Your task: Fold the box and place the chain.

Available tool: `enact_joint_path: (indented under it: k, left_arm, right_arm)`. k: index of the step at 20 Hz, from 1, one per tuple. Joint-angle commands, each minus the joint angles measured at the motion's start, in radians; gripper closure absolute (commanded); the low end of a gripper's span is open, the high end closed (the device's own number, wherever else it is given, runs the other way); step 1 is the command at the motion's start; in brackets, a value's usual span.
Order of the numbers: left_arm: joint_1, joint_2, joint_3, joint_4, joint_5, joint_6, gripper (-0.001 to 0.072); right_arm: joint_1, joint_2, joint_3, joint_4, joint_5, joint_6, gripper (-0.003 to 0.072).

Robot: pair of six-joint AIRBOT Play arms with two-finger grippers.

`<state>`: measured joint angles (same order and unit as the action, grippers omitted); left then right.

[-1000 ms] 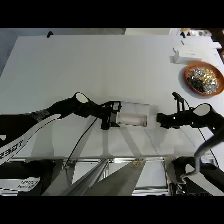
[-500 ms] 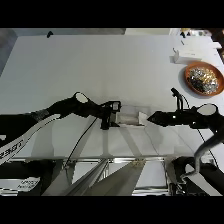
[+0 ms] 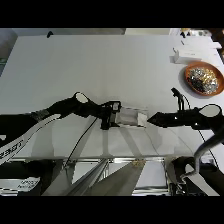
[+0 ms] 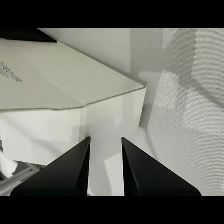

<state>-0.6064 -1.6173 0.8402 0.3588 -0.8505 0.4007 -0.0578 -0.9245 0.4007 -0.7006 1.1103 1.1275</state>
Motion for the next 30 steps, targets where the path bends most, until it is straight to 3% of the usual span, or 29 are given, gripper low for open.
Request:
enact_joint_path:
  k: [1,11,13,16,19,23,30]
  left_arm:
    - [0.0,0.0,0.0,-0.001,0.001,0.0,0.0347]
    - [0.0,0.0,0.0,0.0,0.001,0.0,0.0347]
    - [0.0,0.0,0.0,-0.001,0.001,-0.001,0.0347]
    - [0.0,0.0,0.0,-0.001,0.001,0.0,0.0347]
    - [0.0,0.0,0.0,-0.001,0.001,0.0,0.0347]
    - [0.0,0.0,0.0,-0.001,0.001,0.0,0.0347]
    - [0.0,0.0,0.0,-0.001,0.001,0.0,0.0347]
  right_arm:
    - [0.0,0.007,0.002,-0.039,0.002,0.025,0.0445]
    - [0.001,0.045,0.038,-0.052,0.055,0.06,0.0376]
    - [0.018,0.045,0.038,-0.055,0.027,0.087,0.0248]
    - [0.128,0.037,0.039,-0.064,-0.079,0.164,0.0225]
    - [0.278,-0.019,0.089,-0.226,-0.163,0.36,0.0223]
    - [0.438,-0.133,0.206,-0.526,-0.146,0.71,0.0208]
    - [0.545,-0.234,0.257,-0.608,-0.137,0.892,0.0212]
